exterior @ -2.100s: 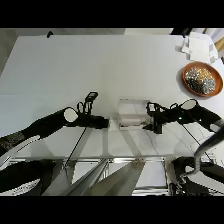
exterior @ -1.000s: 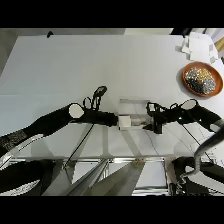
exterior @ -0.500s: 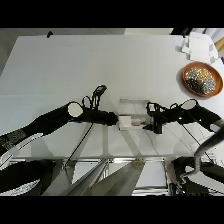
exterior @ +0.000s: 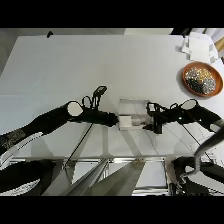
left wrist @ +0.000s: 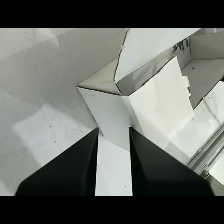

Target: Fold the box and place the chain.

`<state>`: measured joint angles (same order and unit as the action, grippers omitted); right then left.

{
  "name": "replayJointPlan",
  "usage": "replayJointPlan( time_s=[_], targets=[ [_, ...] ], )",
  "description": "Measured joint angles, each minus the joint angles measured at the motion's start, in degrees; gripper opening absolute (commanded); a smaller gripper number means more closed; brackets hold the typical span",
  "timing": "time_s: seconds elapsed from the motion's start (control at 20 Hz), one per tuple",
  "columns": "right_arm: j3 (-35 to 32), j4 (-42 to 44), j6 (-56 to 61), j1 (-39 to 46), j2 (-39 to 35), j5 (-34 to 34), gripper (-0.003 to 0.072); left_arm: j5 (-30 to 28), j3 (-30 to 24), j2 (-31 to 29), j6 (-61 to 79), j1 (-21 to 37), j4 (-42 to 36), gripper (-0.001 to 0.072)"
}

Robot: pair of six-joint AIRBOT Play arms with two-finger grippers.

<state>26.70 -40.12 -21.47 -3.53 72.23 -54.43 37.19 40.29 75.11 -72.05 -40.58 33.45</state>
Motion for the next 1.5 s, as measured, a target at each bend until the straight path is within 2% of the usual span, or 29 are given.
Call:
replayJointPlan(
  time_s=[0.3,0.35,0.55,0.6,0.8,1.0,1.25,1.5],
  targets=[
    [0.0,0.0,0.0,0.0,0.0,0.0,0.0374,0.5,0.0,-2.0,0.0,0.9,-0.2,0.0234],
    [0.0,0.0,0.0,0.0,0.0,0.0,0.0374,0.6,0.0,-2.2,0.0,0.8,-0.2,0.0286],
    [0.0,0.0,0.0,0.0,0.0,0.0,0.0374,-0.3,0.0,-1.7,-0.1,-0.6,-0.2,0.0307],
    [0.0,0.0,0.0,0.0,0.0,0.0,0.0374,-0.7,0.0,-1.5,-0.1,-1.0,-0.2,0.0354],
    [0.0,0.0,0.0,0.0,0.0,0.0,0.0374,-2.3,0.3,-1.0,-0.9,-2.1,0.0,0.0355],
    [0.0,0.0,0.0,0.0,0.0,0.0,0.0374,-3.1,0.8,-0.7,-3.3,-3.3,1.2,0.0391],
    [0.0,0.0,0.0,0.0,0.0,0.0,0.0374,-3.1,3.4,0.7,-9.2,-4.0,5.7,0.0391],
    [0.0,0.0,0.0,0.0,0.0,0.0,0.0374,-1.5,7.2,1.8,-17.7,-4.5,13.3,0.0392]
  ],
)
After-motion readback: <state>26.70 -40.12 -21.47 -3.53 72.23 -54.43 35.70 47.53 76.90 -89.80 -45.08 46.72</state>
